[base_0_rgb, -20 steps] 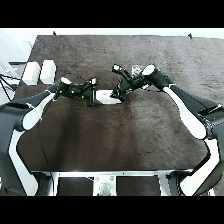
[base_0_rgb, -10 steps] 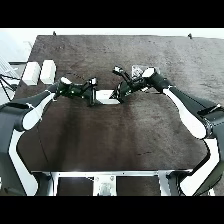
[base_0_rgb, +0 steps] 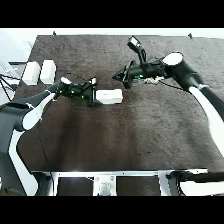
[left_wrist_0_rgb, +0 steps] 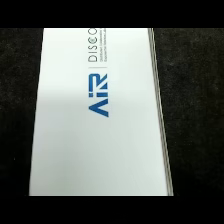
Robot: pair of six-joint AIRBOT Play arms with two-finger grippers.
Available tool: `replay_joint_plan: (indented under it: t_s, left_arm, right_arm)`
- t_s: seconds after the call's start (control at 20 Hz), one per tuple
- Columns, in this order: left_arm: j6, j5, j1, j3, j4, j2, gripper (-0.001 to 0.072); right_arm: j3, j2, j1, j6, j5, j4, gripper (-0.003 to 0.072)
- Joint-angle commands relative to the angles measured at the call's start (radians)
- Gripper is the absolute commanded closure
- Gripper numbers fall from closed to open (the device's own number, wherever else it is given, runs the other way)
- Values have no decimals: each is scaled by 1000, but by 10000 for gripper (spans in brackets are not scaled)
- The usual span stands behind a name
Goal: Fold the box and place the chain.
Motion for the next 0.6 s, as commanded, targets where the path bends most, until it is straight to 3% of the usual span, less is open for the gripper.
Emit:
replay_joint_plan:
  t_s: [0.0,0.15,0.3,0.4,0.55]
  left_arm:
    - [2,-2,1,1,0,0,178]
    - [2,0,1,1,-1,0,178]
    - [1,4,1,1,-67,0,178]
    - [1,-8,1,1,-76,0,178]
    - [1,-24,1,2,-85,0,178]
  right_arm:
    - [-254,249,-4,132,-260,-68,680]
    - [-591,510,-4,130,-544,-69,679]
    - [-843,689,-4,131,-715,-69,678]
    - [-924,748,-4,131,-748,-68,677]
    - [-948,769,-4,131,-748,-69,678]
